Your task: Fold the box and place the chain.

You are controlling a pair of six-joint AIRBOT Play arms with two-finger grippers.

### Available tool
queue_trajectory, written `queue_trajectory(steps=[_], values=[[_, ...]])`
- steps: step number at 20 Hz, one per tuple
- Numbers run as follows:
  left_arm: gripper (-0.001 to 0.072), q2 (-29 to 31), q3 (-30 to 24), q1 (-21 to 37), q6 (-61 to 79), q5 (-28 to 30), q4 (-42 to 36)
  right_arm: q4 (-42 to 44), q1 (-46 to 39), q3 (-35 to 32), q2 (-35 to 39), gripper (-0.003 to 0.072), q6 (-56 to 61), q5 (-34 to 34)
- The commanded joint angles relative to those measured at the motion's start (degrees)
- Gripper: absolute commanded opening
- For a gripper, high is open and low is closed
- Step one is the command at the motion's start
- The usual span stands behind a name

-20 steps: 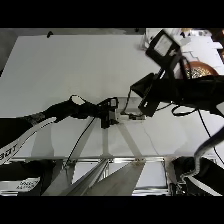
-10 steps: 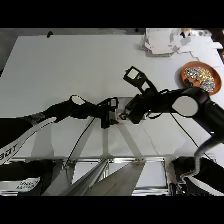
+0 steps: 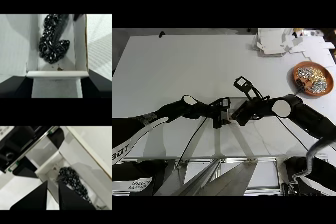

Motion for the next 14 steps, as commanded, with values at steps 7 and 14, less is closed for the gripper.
queue_trajectory(steps=[7,14], values=[[0.0136,0.02,0.00,0.04,0.02,0.00,-0.02,-4.81,-8.96,-0.35,13.77,0.0151,4.15,3.54],[0.0136,0.02,0.00,0.04,0.02,0.00,0.00,-13.31,-34.86,-1.49,13.16,0.0139,7.80,10.86]])
